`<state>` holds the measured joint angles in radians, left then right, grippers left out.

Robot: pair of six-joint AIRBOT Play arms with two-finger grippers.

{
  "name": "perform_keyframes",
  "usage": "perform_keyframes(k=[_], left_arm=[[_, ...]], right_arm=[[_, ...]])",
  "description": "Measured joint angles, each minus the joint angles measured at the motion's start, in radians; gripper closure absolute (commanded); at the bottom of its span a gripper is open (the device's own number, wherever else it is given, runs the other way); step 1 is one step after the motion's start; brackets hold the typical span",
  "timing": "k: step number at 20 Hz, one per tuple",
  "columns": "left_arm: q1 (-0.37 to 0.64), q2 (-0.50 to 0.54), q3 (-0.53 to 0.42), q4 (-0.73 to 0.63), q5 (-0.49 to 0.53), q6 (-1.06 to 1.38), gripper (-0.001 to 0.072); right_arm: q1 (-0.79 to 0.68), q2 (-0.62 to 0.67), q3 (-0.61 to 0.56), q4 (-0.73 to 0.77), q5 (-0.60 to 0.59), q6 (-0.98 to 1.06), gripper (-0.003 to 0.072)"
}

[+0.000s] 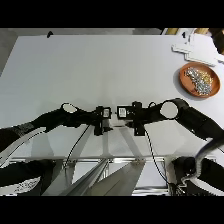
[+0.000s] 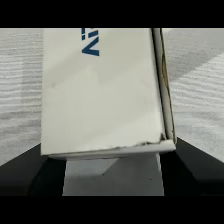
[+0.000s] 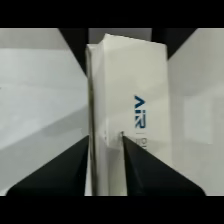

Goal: Fold the box and place the chain.

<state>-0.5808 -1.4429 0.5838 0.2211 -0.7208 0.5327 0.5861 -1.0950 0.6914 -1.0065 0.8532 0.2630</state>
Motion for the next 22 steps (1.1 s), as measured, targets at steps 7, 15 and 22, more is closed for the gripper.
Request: perform_keyframes(k=[7,15,22], left_arm=[[-0.001,0.0,0.0,0.006,-0.012,0.003,0.0696],[-0.001,0.0,0.0,0.0,-0.004,-0.001,0.0696],[-0.001,0.0,0.0,0.0,-0.002,-0.001,0.0696]], right_arm=[[-0.001,0.031,-0.011,0.047,0.025,0.0,0.0358],[-0.064,0.048,-0.012,0.067,0.043,0.0,0.0671],[-0.096,0.026,-0.012,0.071,0.096,0.0,0.0671]])
